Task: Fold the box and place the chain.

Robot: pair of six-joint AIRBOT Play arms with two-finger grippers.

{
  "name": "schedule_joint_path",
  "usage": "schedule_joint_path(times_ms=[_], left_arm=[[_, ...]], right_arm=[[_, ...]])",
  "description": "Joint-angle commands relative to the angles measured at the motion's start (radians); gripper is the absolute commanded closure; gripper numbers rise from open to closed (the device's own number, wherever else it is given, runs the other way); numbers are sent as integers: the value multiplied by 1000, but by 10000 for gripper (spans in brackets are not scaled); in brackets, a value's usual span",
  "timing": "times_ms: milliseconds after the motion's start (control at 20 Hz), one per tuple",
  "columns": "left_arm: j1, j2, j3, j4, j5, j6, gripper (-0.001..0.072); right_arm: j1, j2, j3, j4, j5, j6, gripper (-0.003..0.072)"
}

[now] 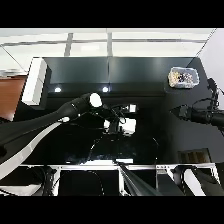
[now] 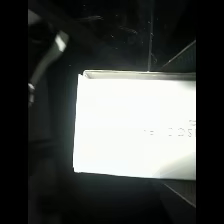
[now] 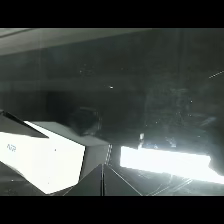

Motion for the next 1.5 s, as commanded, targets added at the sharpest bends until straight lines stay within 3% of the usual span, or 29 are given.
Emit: schedule_joint_path(times_ms=[0, 50, 200, 350, 500, 650, 850, 1050, 1250, 1450], left_arm=[[-32, -4, 3, 114, 21, -76, 208], [-32, 1, 15, 158, 10, -198, 364], [-3, 63, 56, 329, -79, -533, 384], [108, 179, 57, 479, -243, -727, 384], [302, 305, 16, 665, -390, -1004, 384], [551, 457, -129, 720, -430, -1102, 383], [946, 612, -366, 704, -399, -1101, 378], [1233, 648, -430, 681, -276, -1098, 378], [1279, 644, -429, 632, -106, -930, 379], [1279, 616, -429, 579, 154, -906, 380]], right_arm=[[0, 0, 0, 0, -10, 0, 671], [0, 0, 0, 0, -9, 0, 672], [0, 0, 0, 0, -9, 0, 671], [0, 0, 0, 0, -8, 0, 671], [0, 0, 0, 0, -9, -1, 672], [0, 0, 0, 0, -10, -8, 671], [0, 0, 0, 0, -24, -10, 671], [0, 0, 0, 0, -24, -9, 671], [0, 0, 0, 0, -27, -8, 671], [0, 0, 0, 0, -78, 3, 671]])
